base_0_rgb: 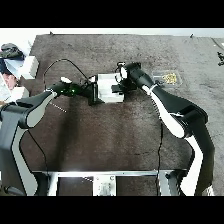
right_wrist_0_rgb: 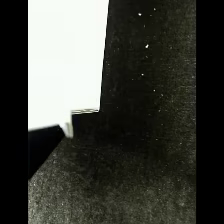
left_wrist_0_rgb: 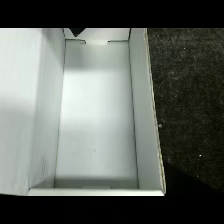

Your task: Fold the box and place the chain.

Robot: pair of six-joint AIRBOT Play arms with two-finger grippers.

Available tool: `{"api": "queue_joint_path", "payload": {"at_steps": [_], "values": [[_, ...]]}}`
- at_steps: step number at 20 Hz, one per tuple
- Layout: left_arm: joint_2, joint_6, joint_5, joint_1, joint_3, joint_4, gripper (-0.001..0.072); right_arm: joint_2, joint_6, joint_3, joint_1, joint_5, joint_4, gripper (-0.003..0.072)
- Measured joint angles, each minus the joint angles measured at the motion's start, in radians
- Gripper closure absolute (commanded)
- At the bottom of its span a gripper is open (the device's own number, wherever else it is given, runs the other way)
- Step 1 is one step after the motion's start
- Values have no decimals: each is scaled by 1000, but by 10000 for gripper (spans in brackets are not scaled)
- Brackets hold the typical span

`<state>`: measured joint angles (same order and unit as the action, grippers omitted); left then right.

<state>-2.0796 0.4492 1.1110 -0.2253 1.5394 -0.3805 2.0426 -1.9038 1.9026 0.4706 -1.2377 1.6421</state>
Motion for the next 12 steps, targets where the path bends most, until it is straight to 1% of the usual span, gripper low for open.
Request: {"api": "queue_joint_path", "payload": {"at_steps": [1,2,7,12], "values": [[0,3,0,1,0,0,292,1,0,0,0,1,0,283],[0,3,0,1,0,0,291,-1,0,0,0,2,0,281],[0,3,2,1,0,-1,291,-26,5,1,0,-5,-2,279],[0,3,2,1,0,-1,291,-74,58,0,-1,-26,-3,279]]}}
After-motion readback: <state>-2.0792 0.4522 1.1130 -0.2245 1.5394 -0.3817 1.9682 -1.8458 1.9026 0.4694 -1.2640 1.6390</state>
